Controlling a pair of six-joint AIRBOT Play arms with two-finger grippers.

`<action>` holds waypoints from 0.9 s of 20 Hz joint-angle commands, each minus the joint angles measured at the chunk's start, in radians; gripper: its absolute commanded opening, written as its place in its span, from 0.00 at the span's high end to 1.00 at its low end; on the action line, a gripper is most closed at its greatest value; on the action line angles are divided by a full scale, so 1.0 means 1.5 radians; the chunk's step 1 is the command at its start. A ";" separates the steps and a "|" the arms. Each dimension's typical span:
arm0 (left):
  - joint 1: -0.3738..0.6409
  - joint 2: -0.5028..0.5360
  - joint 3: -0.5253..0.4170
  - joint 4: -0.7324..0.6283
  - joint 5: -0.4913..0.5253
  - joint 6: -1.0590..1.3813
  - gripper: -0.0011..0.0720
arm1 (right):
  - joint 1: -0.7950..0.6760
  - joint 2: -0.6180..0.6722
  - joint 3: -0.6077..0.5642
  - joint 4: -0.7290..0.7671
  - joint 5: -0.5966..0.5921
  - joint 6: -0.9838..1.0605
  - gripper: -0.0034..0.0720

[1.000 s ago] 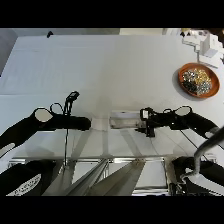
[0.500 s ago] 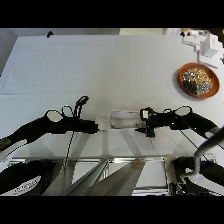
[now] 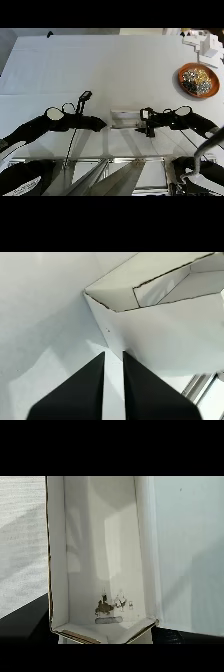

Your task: Fold the box and place the chain.

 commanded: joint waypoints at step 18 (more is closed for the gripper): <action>-0.069 0.016 0.042 0.032 0.046 -0.081 0.40 | 0.000 0.000 0.001 0.000 0.000 0.000 0.56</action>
